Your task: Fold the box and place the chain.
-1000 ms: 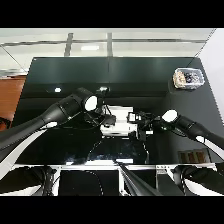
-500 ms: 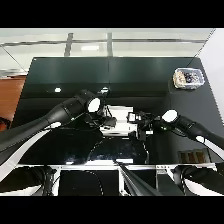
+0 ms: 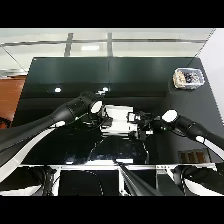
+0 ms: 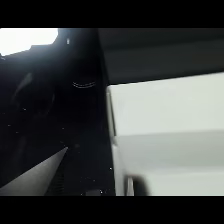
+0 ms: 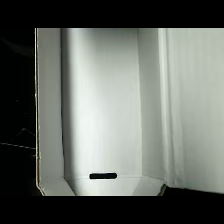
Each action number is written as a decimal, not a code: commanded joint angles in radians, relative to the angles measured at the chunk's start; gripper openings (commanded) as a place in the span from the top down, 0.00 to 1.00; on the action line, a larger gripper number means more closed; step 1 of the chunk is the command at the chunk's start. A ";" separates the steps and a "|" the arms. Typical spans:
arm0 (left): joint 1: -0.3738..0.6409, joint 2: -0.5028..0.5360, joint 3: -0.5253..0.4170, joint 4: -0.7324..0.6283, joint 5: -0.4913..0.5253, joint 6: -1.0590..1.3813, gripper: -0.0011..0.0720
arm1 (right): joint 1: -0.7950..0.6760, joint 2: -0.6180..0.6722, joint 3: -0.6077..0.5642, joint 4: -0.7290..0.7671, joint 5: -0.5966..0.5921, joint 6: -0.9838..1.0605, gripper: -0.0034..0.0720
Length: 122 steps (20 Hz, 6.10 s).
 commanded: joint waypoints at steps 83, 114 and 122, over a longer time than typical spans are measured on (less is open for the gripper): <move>-0.023 -0.085 0.074 -0.010 0.014 -0.112 0.95 | 0.000 0.164 0.000 -0.205 0.069 0.172 0.71; -0.023 -0.085 0.074 -0.009 0.016 -0.112 0.95 | -0.081 0.104 0.000 -0.067 0.114 0.019 0.13; -0.023 -0.085 0.074 -0.010 0.015 -0.112 0.95 | -0.081 0.095 0.000 -0.010 0.167 0.023 0.79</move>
